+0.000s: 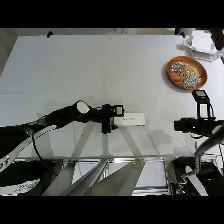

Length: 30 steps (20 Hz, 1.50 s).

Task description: Fold the box and place the chain.

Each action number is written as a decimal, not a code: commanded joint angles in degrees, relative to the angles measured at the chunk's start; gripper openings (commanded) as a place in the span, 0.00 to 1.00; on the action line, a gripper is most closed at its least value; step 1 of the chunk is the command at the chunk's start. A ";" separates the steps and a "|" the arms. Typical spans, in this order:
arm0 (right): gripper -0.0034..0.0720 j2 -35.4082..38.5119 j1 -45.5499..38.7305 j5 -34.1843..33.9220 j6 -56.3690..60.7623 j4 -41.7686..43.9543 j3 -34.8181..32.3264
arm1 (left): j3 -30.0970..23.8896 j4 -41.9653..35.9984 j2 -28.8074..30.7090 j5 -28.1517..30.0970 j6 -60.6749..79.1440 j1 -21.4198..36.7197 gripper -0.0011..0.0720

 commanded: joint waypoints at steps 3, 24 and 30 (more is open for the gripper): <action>0.07 0.11 -1.68 1.84 2.45 -1.36 0.04 | 0.02 -1.01 0.55 -1.60 -0.68 0.31 0.03; 0.07 0.11 -1.68 -2.73 2.45 1.68 0.04 | -0.04 49.59 17.53 -10.03 -69.44 55.69 0.02; 0.07 0.11 -1.68 -2.71 2.43 1.88 0.04 | -0.04 50.82 13.75 -14.60 -69.42 59.12 0.14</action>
